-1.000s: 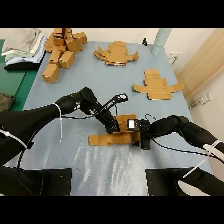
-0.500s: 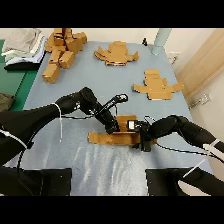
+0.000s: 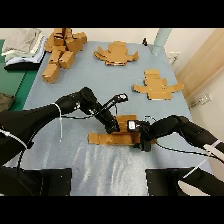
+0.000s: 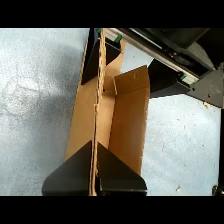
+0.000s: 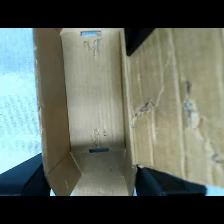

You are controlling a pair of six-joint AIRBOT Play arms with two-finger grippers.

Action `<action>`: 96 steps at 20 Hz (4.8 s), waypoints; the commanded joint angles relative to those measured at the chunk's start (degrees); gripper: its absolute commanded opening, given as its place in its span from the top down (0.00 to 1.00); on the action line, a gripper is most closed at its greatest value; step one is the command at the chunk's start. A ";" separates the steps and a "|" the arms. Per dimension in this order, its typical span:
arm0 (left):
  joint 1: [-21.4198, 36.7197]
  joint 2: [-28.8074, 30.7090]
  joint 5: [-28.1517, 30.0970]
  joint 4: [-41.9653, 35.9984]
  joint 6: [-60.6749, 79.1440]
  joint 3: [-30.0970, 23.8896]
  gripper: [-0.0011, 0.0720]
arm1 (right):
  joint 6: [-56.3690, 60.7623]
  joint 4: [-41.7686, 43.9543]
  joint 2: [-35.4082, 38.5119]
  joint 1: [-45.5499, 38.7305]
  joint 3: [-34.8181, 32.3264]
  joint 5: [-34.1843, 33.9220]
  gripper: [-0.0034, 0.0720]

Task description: Fold the box.

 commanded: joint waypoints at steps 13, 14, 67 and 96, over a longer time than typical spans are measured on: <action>0.00 -0.04 -0.04 0.04 0.00 0.04 0.97 | 0.26 -0.33 -2.08 0.04 -0.04 2.51 0.19; 0.00 -0.04 -0.04 0.04 0.00 0.04 0.97 | 1.20 -0.33 -1.99 0.04 -0.07 2.84 0.19; 7.45 6.80 -16.17 -17.86 -22.88 -7.54 0.97 | -3.63 0.15 -1.99 1.70 0.02 2.80 0.31; 6.03 7.23 1.92 -6.10 -31.17 -6.38 0.97 | -3.61 -0.13 -2.03 1.70 0.02 2.75 0.31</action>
